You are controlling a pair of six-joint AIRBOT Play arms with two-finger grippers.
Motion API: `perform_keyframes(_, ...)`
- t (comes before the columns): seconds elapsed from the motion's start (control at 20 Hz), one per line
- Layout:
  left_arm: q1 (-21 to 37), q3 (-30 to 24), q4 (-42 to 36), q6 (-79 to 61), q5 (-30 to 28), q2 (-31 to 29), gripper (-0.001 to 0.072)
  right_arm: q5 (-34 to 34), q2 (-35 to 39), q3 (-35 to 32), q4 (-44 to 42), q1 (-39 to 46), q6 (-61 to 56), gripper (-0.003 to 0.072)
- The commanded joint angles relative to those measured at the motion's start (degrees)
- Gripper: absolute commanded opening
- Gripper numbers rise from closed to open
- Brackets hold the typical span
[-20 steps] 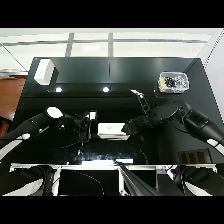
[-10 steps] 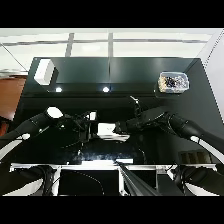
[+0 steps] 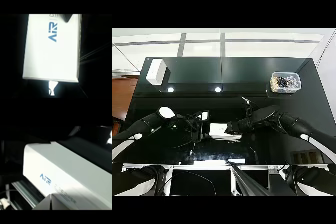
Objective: Fold the box and place the chain.
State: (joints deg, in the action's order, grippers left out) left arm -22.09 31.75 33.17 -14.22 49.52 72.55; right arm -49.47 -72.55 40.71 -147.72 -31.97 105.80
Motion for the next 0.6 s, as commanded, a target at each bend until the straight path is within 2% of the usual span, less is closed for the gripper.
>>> perform_keyframes(0.0, -0.02, -0.02, 0.02, -0.31, 0.02, 0.02, 0.0500, -4.26, 4.37, 1.75, -0.02, 4.48, 0.52, 0.0022)
perform_keyframes(0.25, -0.02, -0.02, 0.02, -0.28, 0.02, 0.02, 0.0500, -7.08, 15.04, 1.84, 3.76, 16.55, 0.44, 0.0023)
perform_keyframes(0.4, -0.02, -0.02, 0.02, -0.28, 0.00, 0.02, 0.0500, -9.79, 16.00, 1.81, 9.55, 20.92, -0.07, 0.0022)
perform_keyframes(0.55, -0.02, -0.02, 0.59, -0.33, -0.07, 0.00, 0.0506, -9.94, 16.00, 1.81, 16.98, 21.03, -3.13, 0.0022)
